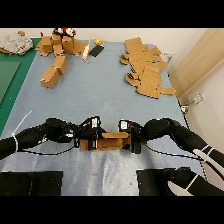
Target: Fold the box.
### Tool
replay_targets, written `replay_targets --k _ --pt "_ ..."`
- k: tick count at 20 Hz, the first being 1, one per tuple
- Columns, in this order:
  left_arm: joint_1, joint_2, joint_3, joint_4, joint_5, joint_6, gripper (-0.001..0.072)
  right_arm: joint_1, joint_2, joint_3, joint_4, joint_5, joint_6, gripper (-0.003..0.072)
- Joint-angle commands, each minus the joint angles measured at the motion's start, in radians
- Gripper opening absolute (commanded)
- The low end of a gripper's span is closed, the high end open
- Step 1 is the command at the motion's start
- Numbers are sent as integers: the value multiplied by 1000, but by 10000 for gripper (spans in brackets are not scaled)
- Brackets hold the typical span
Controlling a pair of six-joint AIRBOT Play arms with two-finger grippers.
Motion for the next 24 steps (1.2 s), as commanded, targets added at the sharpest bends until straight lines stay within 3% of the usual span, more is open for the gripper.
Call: replay_targets --k 1,24 --pt "0 1 0 0 0 0 14 1 -11 -2 -2 2 0 705" --pt "0 1 0 0 0 0 14 39 -19 -2 -64 12 0 691"
